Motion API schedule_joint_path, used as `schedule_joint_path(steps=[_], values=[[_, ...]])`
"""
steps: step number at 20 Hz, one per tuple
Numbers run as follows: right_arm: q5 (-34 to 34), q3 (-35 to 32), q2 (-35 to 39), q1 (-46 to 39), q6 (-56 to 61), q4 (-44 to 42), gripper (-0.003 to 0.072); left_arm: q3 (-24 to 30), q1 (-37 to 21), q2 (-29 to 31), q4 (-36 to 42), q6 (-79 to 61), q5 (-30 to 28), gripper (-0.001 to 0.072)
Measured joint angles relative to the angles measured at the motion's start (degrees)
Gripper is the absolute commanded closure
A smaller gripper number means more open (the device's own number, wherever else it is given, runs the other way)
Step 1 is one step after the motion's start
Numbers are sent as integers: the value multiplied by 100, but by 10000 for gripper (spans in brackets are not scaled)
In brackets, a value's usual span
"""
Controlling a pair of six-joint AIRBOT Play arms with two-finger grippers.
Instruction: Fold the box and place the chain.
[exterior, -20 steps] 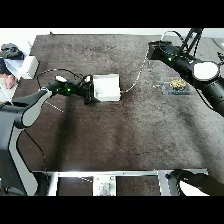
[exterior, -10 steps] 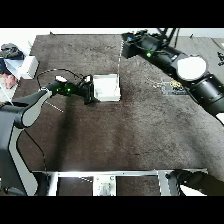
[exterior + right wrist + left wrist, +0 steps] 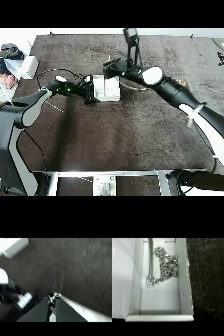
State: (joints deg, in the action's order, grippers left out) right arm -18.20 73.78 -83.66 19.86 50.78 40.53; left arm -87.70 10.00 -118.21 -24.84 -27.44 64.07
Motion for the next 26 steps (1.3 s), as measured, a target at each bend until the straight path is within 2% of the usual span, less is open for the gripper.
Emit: schedule_joint_path(steps=[1,2,3,4,9,13,16,19,22,26], values=[[-79,-57,-118,-35,46,2,666,0,0,0,2,0,-2,243],[-127,-114,-201,-96,101,0,410,0,0,0,2,-2,0,243],[-212,-157,-254,-170,144,2,305,0,0,0,2,0,-2,243],[-339,-192,-278,-264,151,13,411,0,0,0,2,0,0,243],[-1515,-343,-107,-1147,264,24,408,0,0,0,2,0,-2,243],[-1930,-1010,348,-2234,372,66,408,0,0,0,2,-2,-2,243],[-1779,-1685,535,-3014,542,81,407,0,0,0,2,-2,-2,243],[-1161,-2142,511,-3423,710,70,405,0,0,0,2,0,0,243],[-647,-2210,212,-3589,828,-68,406,0,0,0,2,-2,0,243],[-297,-1991,-354,-3648,883,-256,407,0,0,0,2,-2,-2,243]])
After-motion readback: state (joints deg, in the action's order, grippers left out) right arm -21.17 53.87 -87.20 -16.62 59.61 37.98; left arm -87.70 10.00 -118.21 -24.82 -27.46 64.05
